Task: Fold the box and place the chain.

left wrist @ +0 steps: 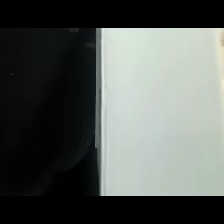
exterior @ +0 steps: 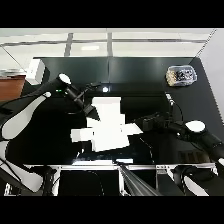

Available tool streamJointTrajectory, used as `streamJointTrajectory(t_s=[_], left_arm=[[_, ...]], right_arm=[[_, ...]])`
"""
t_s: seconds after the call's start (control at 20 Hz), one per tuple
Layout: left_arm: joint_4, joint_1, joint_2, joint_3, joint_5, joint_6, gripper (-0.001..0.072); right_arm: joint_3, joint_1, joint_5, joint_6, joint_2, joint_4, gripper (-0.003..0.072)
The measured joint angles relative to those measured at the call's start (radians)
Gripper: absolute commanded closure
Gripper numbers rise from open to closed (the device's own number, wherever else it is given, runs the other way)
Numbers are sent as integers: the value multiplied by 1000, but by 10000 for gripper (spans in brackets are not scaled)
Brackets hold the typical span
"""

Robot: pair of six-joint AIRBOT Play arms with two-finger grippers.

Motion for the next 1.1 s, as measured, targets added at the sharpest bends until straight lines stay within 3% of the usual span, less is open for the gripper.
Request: streamJointTrajectory(t_s=[0.15,0.35,0.5,0.8,1.1], left_arm=[[4,-5,100,-60,52,16,684],[-71,-15,300,-237,246,165,682],[-71,-32,398,-325,365,392,682],[-21,-63,448,-372,572,617,683],[-9,-92,427,-379,637,717,681]], right_arm=[[123,0,93,22,0,-261,-8],[237,0,177,32,0,-563,-8],[266,0,194,36,0,-691,-8],[280,0,205,40,0,-769,-8],[254,41,225,19,-5,-762,-8]])
